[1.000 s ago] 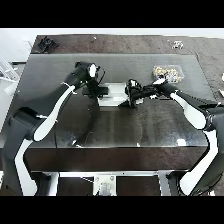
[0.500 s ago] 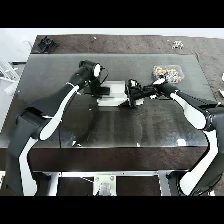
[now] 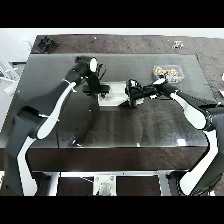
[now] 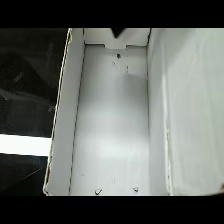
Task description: Fold the box and place the chain.
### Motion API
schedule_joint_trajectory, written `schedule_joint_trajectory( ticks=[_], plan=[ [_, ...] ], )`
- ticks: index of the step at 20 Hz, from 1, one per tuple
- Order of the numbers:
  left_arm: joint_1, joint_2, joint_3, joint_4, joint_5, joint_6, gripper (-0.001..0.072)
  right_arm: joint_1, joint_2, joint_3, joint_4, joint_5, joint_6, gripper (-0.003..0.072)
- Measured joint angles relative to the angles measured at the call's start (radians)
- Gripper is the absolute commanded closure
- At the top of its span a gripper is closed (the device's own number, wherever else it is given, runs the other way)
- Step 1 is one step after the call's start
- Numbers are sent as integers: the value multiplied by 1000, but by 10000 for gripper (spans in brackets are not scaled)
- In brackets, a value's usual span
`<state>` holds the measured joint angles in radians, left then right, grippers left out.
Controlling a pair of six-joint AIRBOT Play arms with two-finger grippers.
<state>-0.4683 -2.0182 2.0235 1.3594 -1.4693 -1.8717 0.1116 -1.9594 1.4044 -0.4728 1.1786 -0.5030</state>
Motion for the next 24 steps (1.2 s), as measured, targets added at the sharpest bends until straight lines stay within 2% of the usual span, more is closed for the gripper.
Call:
schedule_joint_trajectory(
  ticks=[4,8,12,13,14,15,19,24],
  plan=[
    [65,76,3,-127,-53,221,225,0,0,0,1,1,1,110],
    [174,155,0,-254,-96,486,225,0,0,0,1,1,1,110],
    [271,175,-65,-354,-124,855,223,0,0,0,1,1,1,110],
    [285,175,-97,-360,-98,966,192,0,0,0,1,1,1,111],
    [293,174,-135,-367,-56,1075,33,0,0,0,1,1,1,110],
    [299,175,-183,-380,-2,1196,-11,0,0,0,1,1,1,110],
    [314,176,-393,-508,203,1604,-11,0,0,0,1,1,1,110],
    [319,174,-550,-693,361,1871,-11,0,0,0,1,1,1,110]
  ],
)
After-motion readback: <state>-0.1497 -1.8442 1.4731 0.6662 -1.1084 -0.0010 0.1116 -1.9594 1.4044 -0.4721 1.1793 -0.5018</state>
